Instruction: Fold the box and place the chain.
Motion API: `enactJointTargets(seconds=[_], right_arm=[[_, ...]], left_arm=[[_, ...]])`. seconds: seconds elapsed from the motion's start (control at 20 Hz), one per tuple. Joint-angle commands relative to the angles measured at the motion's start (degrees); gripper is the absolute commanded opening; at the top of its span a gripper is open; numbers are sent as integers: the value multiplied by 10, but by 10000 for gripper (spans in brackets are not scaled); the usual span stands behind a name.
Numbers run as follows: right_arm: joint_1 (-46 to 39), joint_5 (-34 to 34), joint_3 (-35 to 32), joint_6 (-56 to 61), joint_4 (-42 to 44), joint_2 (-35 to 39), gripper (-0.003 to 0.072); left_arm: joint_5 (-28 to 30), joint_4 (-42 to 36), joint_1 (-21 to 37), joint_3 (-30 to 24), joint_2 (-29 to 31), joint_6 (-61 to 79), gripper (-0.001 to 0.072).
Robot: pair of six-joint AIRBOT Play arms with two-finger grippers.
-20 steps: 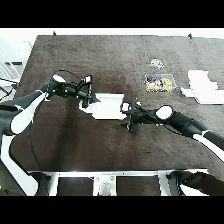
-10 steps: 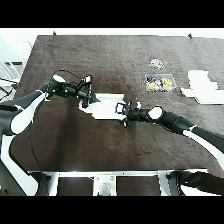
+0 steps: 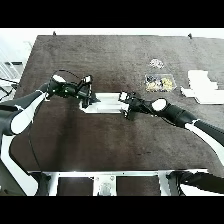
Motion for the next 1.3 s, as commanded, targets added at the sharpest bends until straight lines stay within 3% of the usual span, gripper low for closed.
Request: enactJointTargets(seconds=[0.0,0.55,1.25], right_arm=[[-16,26,13,-8,7,-2,639],[-74,185,94,-45,8,-68,639],[-89,331,207,-97,20,-192,639]], left_arm=[[0,0,0,0,0,0,22],[0,0,0,0,0,0,21],[0,-1,0,0,0,0,21]])
